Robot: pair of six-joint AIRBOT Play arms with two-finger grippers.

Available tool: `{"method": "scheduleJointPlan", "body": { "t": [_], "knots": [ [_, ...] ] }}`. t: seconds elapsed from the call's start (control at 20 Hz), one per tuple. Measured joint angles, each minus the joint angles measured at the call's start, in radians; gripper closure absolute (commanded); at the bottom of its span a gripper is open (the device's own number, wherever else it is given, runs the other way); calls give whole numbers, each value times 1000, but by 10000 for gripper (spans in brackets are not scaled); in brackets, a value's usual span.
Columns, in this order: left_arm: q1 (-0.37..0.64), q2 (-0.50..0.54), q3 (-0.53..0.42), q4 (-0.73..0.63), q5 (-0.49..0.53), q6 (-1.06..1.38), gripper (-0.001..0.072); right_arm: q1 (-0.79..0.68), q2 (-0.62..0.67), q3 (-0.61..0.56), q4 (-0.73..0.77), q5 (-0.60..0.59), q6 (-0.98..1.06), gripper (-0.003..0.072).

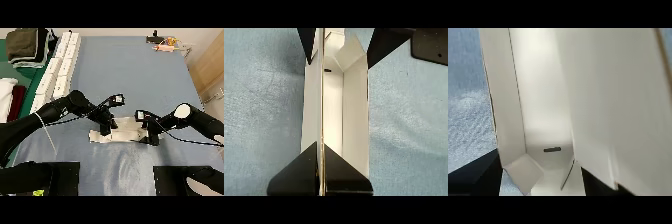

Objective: Fold the box.

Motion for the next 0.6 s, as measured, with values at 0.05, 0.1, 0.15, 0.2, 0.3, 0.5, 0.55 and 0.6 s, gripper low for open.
{"method": "scheduleJointPlan", "body": {
  "t": [0.05, 0.1, 0.15, 0.2, 0.3, 0.5, 0.55, 0.6],
  "knots": [
    [0, 0, 0, 0, 0, 0, 696, 0, 0, -10, 7, -11, -35, -34],
    [0, 0, 0, 0, -1, 0, 696, 0, 0, -21, 14, -23, -63, -34],
    [0, 0, 0, 0, -1, 0, 696, 0, 0, -32, 21, -34, -84, -34],
    [0, 0, 0, 0, 0, 0, 696, 0, 0, -42, 29, -46, -101, -34],
    [0, 0, 0, 0, 0, 0, 696, 0, -2, -58, 51, -68, -138, -34],
    [0, 0, 0, 0, 1, 0, 696, 0, -14, -70, 90, -104, -191, -34],
    [0, 0, 0, 0, 1, 0, 696, 0, -17, -71, 93, -109, -198, -34],
    [0, 0, 0, 0, 1, 0, 696, 0, -20, -72, 97, -115, -203, -34]
  ]
}}
